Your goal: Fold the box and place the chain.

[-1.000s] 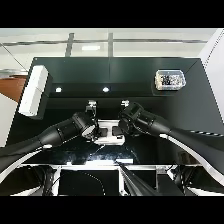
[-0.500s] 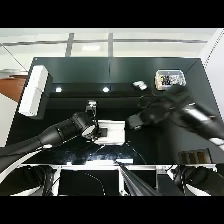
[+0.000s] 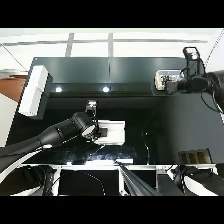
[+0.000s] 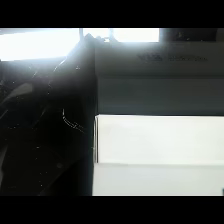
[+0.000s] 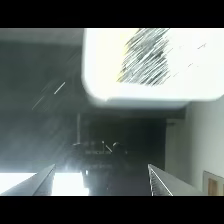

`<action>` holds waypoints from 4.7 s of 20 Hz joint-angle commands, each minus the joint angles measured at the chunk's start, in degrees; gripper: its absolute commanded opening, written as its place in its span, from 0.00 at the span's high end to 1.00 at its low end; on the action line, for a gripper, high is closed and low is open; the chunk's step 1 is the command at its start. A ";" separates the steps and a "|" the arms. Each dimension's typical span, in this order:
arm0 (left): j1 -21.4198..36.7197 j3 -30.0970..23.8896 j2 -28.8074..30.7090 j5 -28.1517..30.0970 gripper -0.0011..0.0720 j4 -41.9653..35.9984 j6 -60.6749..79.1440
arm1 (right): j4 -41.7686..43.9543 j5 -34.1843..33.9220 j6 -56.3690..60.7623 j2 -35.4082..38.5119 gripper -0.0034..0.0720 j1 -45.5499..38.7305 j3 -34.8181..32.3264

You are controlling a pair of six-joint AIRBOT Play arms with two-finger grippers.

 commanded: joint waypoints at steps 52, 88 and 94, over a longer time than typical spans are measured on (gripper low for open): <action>-0.02 -0.02 -0.02 -0.07 0.94 -0.22 -0.07 | 30.53 -31.36 -24.13 19.47 0.93 -7.50 30.53; -0.04 -0.02 -0.02 0.07 0.94 -0.44 -0.07 | 46.95 -14.08 -21.14 21.59 0.93 22.32 12.00; -0.04 -0.02 -0.02 0.07 0.94 -0.44 -0.07 | 44.68 -15.21 -19.78 21.27 0.93 22.34 11.96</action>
